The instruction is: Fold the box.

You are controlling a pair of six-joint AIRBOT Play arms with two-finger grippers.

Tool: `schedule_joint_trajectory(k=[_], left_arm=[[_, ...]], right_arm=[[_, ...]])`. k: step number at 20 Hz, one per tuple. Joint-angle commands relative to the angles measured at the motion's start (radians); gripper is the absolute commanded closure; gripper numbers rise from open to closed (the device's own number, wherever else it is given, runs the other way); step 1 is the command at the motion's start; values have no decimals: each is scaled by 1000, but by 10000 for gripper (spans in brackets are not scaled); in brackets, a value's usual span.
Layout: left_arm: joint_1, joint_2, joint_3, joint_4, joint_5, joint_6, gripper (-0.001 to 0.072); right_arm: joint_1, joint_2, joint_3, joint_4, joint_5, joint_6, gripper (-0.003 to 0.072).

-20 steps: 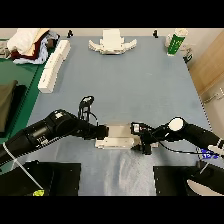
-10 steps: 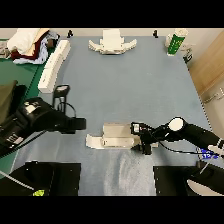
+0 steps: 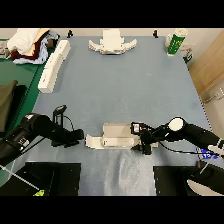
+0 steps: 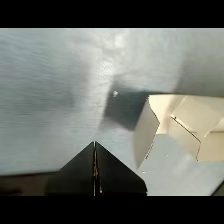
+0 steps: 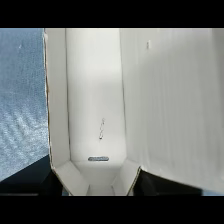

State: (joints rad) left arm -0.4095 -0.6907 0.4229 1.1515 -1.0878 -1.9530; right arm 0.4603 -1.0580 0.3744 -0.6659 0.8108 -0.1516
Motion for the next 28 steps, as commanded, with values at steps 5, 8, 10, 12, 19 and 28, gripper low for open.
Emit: schedule_joint_trajectory(k=[5, 8, 10, 12, 19, 28], left_arm=[[-87, -155, -84, -257, 261, 200, 695], [-124, -128, -25, -239, 266, 214, 696], [-125, -87, 14, -231, 262, 213, 695], [-128, -72, 23, -240, 262, 216, 625], [-190, -75, 23, -259, 313, 215, 356], [-304, -140, 47, -203, 382, 127, 358]], right_arm=[[0, 0, 0, 0, 0, 0, 231], [0, 0, 0, 0, 0, 0, 231], [0, 0, 0, 0, 0, 0, 231], [0, 0, 0, 0, 0, 0, 231], [0, 0, 0, 0, 0, 0, 231], [0, 0, 0, 0, 0, 0, 231]])
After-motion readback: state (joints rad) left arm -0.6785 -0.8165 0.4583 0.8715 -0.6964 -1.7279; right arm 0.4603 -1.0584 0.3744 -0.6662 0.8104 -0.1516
